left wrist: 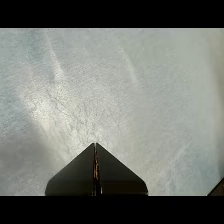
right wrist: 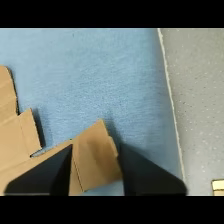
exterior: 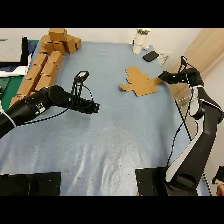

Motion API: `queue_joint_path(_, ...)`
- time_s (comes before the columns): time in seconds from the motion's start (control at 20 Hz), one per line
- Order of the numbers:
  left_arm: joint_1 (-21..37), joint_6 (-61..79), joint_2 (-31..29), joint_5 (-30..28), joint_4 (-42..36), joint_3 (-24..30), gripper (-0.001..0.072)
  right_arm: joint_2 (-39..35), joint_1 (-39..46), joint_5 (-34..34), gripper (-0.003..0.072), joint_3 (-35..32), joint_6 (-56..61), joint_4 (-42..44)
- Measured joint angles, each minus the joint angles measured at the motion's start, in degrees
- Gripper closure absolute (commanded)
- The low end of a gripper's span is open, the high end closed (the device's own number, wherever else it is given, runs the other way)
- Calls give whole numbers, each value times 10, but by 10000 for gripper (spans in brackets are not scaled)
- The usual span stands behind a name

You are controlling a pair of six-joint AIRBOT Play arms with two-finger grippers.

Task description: Fold the box.

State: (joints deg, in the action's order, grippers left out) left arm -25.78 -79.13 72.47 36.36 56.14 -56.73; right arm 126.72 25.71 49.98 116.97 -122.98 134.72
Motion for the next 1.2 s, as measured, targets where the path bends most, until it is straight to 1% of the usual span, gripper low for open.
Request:
queue_joint_path(0.05, 0, 0, 0, -1, 0, 0, 699, 1, 0, 7, 366, 1, -1, 0)
queue_joint_path(0.1, 0, 0, 0, -1, 0, 0, 699, 1, -2, 24, 467, 1, -5, 0)
queue_joint_path(0.25, 0, 0, 0, -3, 0, 0, 698, -2, -3, 72, 682, 2, -19, 3)
queue_joint_path(0.35, 0, 0, 0, -3, 0, 0, 699, -10, -3, 100, 684, 2, -26, 5)
queue_joint_path(0.55, 0, 0, 0, 0, 0, 0, 699, -41, -6, 202, 686, -3, -30, -1)
queue_joint_path(0.7, 0, 0, 0, 5, 0, 0, 699, -78, -13, 259, 687, -45, -13, 1)
queue_joint_path(0.8, 1, 0, 0, 18, 0, 0, 699, -120, -22, 277, 687, -102, -4, 1)
queue_joint_path(0.9, 1, 0, 0, 34, 0, 0, 699, -177, -37, 278, 687, -183, 0, 0)
queue_joint_path(1.1, 2, 6, -3, 77, 1, 0, 699, -328, -72, 222, 678, -388, 5, -5)
queue_joint_path(1.15, 2, 10, -4, 86, 1, 0, 699, -368, -80, 214, 531, -441, 7, -9)
queue_joint_path(1.2, 2, 14, -6, 97, 1, 0, 699, -400, -87, 208, 324, -487, 13, -17)
